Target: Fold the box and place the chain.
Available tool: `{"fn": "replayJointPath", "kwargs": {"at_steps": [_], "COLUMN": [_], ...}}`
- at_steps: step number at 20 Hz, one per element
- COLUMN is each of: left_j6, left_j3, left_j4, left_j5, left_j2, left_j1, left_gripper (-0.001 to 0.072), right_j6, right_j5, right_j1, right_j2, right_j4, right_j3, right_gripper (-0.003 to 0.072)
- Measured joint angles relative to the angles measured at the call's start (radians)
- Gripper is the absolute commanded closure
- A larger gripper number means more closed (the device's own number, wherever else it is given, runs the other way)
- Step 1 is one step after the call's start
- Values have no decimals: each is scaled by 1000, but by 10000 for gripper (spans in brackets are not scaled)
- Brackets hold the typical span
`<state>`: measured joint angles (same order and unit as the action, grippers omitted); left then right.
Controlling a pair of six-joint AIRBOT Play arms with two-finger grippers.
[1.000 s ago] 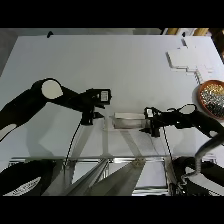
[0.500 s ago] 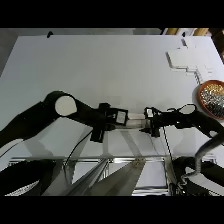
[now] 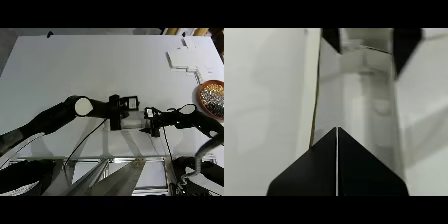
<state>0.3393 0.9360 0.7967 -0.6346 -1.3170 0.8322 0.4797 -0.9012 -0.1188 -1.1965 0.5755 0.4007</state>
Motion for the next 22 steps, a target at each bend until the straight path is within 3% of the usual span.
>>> {"fn": "replayJointPath", "kwargs": {"at_steps": [6, 14, 22], "left_j6": [2, 2, 200], "left_j3": [32, 38, 38], "left_j4": [-188, -224, 201], "left_j5": [77, -53, -349], "left_j2": [-133, -169, -31], "left_j1": [-79, -148, -132], "left_gripper": [707, 701, 702], "right_j6": [0, 0, 0], "right_j5": [0, -1, 0], "right_j1": [0, 0, 0], "right_j2": [0, 0, 0], "right_j4": [0, 0, 0], "right_j3": [0, 0, 0], "right_gripper": [369, 369, 369]}}
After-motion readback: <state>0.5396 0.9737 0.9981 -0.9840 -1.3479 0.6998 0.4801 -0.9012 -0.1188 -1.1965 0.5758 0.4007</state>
